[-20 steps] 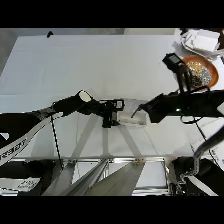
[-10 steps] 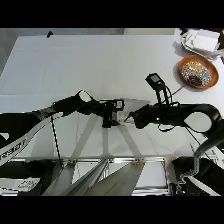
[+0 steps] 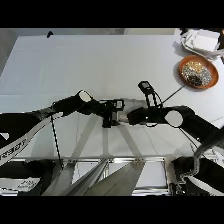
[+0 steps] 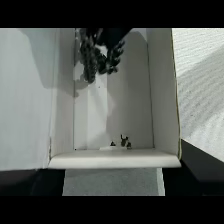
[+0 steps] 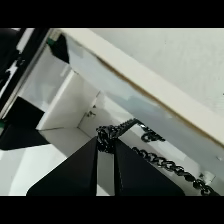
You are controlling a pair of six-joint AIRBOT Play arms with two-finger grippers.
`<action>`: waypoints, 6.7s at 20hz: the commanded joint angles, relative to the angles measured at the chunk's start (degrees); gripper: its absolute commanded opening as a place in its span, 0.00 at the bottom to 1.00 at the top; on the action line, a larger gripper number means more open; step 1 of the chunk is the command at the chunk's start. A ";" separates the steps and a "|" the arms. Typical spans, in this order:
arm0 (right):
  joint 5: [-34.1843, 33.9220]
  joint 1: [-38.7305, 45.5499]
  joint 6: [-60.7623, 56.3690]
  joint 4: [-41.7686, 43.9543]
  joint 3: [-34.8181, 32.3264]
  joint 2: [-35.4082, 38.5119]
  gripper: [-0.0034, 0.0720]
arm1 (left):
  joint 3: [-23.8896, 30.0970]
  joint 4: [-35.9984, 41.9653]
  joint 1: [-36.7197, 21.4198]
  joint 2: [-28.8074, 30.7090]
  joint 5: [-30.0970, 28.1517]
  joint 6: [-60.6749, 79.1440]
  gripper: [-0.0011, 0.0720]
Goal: Fold the box and place the chain.
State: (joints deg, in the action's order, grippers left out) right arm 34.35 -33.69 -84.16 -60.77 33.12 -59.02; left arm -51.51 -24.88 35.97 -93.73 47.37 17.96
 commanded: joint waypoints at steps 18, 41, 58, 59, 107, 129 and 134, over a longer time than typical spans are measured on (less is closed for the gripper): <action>20.24 23.89 -4.57 -16.46 1.99 21.38 0.50 | 0.00 0.00 -0.02 0.00 -0.02 0.02 0.39; -11.72 47.65 -10.82 -20.50 15.98 -23.26 0.47 | 0.00 0.00 -0.02 0.00 -0.02 0.02 0.39; -10.19 48.98 -6.82 -21.09 16.70 -22.84 0.07 | 0.00 0.00 -0.02 0.00 0.00 0.02 0.39; -8.70 48.92 -2.91 -21.11 16.70 -20.15 0.07 | 0.00 -0.02 -0.02 0.00 -0.02 0.02 0.39; 35.08 24.44 19.10 22.16 19.87 21.62 0.07 | 0.00 0.00 -0.02 0.00 0.00 0.02 0.39; 15.85 11.72 11.13 1.60 4.61 -4.17 0.07 | 0.00 0.00 -0.02 0.00 -0.02 0.02 0.39; 14.29 11.72 11.10 1.11 4.52 -4.72 0.23 | 0.00 0.00 -0.02 0.00 -0.02 0.02 0.39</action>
State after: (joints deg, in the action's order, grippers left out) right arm 49.74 -21.93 -73.06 -59.57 37.89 -63.18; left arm -51.51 -24.88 35.97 -93.73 47.37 17.96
